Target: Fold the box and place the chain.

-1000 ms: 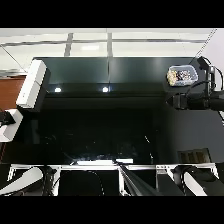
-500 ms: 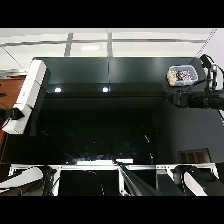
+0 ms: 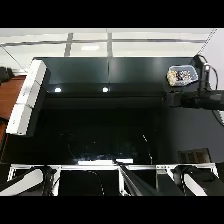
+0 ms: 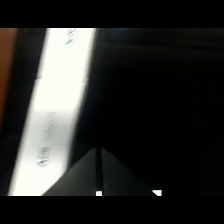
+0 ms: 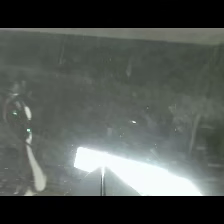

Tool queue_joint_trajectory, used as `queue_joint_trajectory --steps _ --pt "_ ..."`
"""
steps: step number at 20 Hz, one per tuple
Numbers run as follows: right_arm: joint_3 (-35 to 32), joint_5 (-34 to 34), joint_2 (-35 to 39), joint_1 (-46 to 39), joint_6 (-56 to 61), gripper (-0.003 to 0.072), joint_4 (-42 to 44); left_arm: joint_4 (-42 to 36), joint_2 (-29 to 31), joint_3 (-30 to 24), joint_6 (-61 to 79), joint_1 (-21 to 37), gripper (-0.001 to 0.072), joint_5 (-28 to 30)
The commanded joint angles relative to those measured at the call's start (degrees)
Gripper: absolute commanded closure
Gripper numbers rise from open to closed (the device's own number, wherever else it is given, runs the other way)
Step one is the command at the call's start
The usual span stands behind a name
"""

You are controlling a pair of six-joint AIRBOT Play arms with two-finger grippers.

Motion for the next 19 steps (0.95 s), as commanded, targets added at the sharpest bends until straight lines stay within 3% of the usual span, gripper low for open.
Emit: queue_joint_trajectory --steps 1,3,5,7,9,12,19 --pt "-4.17 -8.24 -0.04 3.76 -0.02 0.0673 -8.04 -9.75 5.68 -0.28 -7.13 -8.41 0.0686 -2.56" --pt "-8.04 -13.00 -0.04 3.85 0.11 0.0673 -12.72 -8.68 12.20 -9.49 -6.58 -15.43 0.0687 1.95" --pt "-8.94 -12.68 -0.04 3.78 0.13 0.0672 -13.66 -4.37 19.34 -21.94 -6.91 -21.35 0.0686 8.15" --pt "-8.94 -12.87 -0.04 3.78 0.13 0.0672 -13.60 -2.71 25.81 -32.48 -9.97 -23.58 0.0686 11.80" --pt "-8.92 -12.87 -0.04 3.78 0.13 0.0672 -13.60 -2.05 30.84 -38.53 -12.20 -23.17 0.0685 13.03" --pt "-8.94 -12.87 -0.04 3.78 0.13 0.0672 -13.60 -1.81 34.10 -41.11 -12.31 -22.71 0.0684 12.85" --pt "-8.94 -12.90 -0.04 3.78 0.13 0.0672 -13.60 -1.81 33.92 -41.11 -12.31 -22.71 0.0684 12.94"
